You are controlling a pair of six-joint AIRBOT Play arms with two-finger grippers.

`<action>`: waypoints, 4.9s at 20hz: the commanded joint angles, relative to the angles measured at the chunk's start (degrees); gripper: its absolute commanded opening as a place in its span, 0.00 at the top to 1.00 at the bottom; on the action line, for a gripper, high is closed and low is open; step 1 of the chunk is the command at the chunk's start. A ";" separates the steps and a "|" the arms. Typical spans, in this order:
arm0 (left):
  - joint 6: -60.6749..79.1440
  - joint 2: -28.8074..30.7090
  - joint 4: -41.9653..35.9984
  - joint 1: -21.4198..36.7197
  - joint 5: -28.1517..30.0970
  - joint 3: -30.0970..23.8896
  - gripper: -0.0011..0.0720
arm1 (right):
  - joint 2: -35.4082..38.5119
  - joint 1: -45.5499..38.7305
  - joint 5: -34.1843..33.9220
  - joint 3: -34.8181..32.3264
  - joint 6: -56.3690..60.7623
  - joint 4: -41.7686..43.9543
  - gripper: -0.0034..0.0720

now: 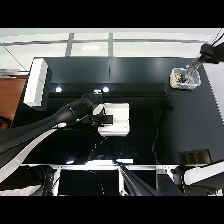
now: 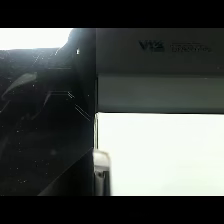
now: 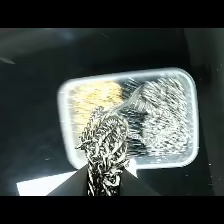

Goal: Fold the box and place the chain.

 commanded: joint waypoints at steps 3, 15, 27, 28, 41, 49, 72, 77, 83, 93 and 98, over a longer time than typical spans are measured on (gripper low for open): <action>0.00 -0.02 0.04 0.00 0.28 0.00 0.95 | 12.02 0.11 3.15 -0.96 -1.97 13.55 0.94; 0.00 -0.02 0.04 0.07 1.38 0.00 0.95 | 47.43 16.52 13.05 -34.29 -12.04 22.64 0.93; 0.00 -0.02 0.04 0.04 1.31 0.00 0.95 | 46.64 38.45 -7.50 -51.52 -11.41 33.44 0.93; 0.00 -0.02 0.02 0.04 1.31 0.00 0.95 | 45.62 38.38 -7.74 -51.52 -11.41 33.11 0.93; 0.00 -0.02 0.02 0.07 1.36 0.00 0.95 | 33.51 39.41 -13.99 -58.73 -11.02 27.17 0.93; 0.00 -0.02 0.02 0.04 1.33 0.00 0.95 | 31.87 39.65 -16.09 -58.86 -10.95 28.70 0.93; 0.28 0.66 0.26 -0.22 2.25 0.07 0.95 | 44.41 20.74 -13.09 -77.94 -5.51 6.67 0.64; 1.62 1.99 1.31 -0.31 -2.97 1.62 0.12 | 44.41 20.76 -14.75 -77.94 -7.10 6.82 0.64; 5.40 12.07 7.58 -0.20 -7.17 1.77 0.12 | 44.39 20.74 -17.46 -77.94 -7.26 8.00 0.64; 17.09 35.01 1.20 24.98 0.61 -21.73 0.13 | 44.39 20.74 -21.03 -77.94 -7.28 9.09 0.64; 93.85 32.02 -36.74 31.04 12.35 -26.40 0.01 | 44.39 20.74 -20.98 -77.94 -7.28 9.20 0.64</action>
